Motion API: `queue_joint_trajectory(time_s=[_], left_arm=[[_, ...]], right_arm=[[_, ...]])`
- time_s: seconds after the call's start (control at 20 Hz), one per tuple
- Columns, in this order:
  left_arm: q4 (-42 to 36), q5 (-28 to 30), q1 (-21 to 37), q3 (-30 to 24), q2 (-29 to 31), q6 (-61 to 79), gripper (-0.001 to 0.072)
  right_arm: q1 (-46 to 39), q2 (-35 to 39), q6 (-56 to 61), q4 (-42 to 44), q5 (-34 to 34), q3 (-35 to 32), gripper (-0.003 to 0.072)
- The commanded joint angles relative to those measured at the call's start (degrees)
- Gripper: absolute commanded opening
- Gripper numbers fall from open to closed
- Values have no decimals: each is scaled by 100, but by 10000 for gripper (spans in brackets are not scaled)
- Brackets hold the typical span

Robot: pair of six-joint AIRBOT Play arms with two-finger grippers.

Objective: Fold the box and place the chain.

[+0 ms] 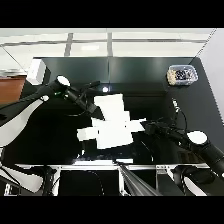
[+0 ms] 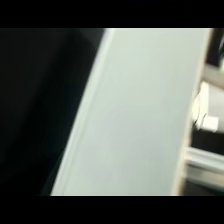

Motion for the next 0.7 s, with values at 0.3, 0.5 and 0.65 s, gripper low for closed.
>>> queue_joint_trajectory(time_s=[0.3, 0.5, 0.65], left_arm=[[289, 61, -186, 39, -31, 612, 136], [291, 85, -186, 39, -31, 706, 24], [341, 7, -186, 39, 22, 682, 21]], right_arm=[[7, 4, 0, -2, -31, -2, 17], [7, 4, -2, -9, -31, -2, 21], [-50, 17, -7, -240, -79, 92, 711]])
